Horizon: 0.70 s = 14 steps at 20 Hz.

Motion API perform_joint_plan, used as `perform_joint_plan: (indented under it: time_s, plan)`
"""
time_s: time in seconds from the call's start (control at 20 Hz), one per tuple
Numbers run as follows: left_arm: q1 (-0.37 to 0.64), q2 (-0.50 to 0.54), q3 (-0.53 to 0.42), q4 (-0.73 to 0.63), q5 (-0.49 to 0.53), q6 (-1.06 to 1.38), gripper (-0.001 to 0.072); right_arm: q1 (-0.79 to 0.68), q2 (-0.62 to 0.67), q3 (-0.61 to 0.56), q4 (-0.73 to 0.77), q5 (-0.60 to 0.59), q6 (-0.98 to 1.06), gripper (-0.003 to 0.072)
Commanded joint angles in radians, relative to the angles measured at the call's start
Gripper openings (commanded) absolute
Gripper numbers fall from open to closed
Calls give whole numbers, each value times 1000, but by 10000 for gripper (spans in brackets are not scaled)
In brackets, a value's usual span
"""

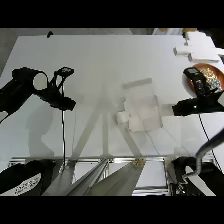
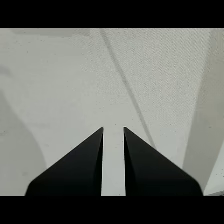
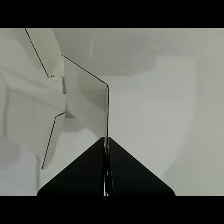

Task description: Fold the box and place the chain.

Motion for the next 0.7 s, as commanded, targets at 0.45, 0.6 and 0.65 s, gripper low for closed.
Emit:
perform_joint_plan:
  time_s: [0.45, 0.6, 0.65]
  plan:
    - [1, 0, 0, 0, 0, 0, 135, 266, 5, -90, 109, -204, 78, 15]
    - [1, 0, 0, 0, 0, 0, 135, 295, 4, -117, 108, -232, 87, 15]
    - [1, 0, 0, -2, 0, -1, 135, 295, 4, -117, 108, -233, 87, 15]
